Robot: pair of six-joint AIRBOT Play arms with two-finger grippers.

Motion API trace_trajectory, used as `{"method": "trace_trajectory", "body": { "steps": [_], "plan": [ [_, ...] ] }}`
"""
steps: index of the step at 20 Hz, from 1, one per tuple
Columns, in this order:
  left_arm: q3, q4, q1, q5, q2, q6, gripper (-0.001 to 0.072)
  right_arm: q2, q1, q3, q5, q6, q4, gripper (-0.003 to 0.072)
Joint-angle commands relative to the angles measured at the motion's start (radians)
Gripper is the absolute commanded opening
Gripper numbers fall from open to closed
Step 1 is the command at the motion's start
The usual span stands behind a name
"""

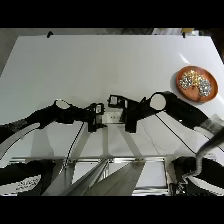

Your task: Fold the box and place the chain.

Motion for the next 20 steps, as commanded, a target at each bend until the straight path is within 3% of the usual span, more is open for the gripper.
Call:
{"method": "trace_trajectory", "body": {
  "steps": [1, 7, 12, 20],
  "plan": [
    [0.0, 0.001, 0.0, 0.0, 0.0, 0.001, 0.0311, 0.09, -0.056, 0.001, -0.007, 0.194, -0.069, 0.0016],
    [0.0, 0.001, 0.0, 0.0, 0.0, 0.001, 0.0311, 0.139, -0.343, 0.0, 0.291, 0.536, -0.405, 0.0016],
    [0.0, 0.001, 0.0, 0.0, 0.0, 0.001, 0.0311, 0.139, -0.577, 0.0, 0.351, 0.699, -0.416, 0.0016],
    [0.0, -0.005, 0.0, -0.032, 0.0, 0.0, 0.0308, 0.138, -0.604, 0.0, 0.363, 0.733, -0.395, 0.0017]
  ]
}}
